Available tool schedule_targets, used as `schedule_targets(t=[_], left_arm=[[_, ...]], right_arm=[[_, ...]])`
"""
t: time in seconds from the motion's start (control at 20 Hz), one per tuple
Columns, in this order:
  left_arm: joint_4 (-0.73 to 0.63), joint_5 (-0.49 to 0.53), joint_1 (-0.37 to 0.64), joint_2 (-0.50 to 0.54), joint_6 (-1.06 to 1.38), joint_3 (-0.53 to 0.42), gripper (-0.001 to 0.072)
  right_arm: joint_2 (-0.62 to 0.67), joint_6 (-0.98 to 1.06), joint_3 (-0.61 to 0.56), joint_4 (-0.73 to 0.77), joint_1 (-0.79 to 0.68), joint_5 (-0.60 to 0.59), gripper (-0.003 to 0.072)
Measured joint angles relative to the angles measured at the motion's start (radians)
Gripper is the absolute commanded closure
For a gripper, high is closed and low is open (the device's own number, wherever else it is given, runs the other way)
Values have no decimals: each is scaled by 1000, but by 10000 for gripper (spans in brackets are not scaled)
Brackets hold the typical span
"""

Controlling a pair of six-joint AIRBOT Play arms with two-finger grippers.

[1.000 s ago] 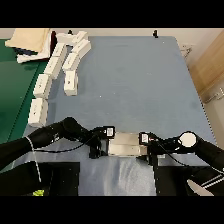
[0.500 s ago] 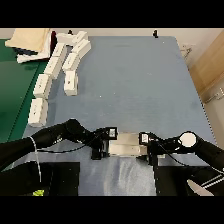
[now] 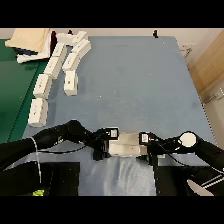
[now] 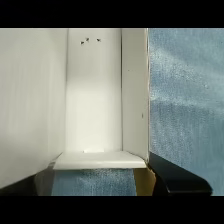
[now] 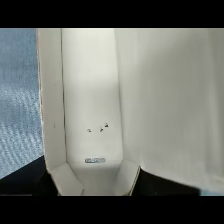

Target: Fold the box.

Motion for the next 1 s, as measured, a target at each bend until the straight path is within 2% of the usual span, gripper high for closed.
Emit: schedule_targets(t=[0.05, 0.1, 0.15, 0.35, 0.5, 0.55, 0.6, 1.0], left_arm=[[-3, 6, -8, -1, 0, 0, 16], [-3, 10, -13, -1, 0, 0, 89], [-4, 18, -17, -1, 0, -2, 130], [-8, 26, -24, 1, 0, -13, 132], [-11, 33, -26, 7, 0, -20, 116], [-11, 34, -26, 9, 0, -22, 41], [-11, 34, -26, 14, 1, -25, 13], [-11, 56, -27, 76, 2, -78, 13]], right_arm=[[0, 0, 0, 0, 0, 0, 173], [0, 0, 0, 0, 0, 0, 174], [0, 0, 0, 0, 0, 0, 173], [0, 0, 0, 0, 0, 0, 173], [0, 0, 0, 0, 0, 0, 173], [0, 0, 0, 0, 0, 0, 173], [0, 0, 0, 0, 0, 0, 174], [0, -1, 0, -2, 0, 0, 174]])
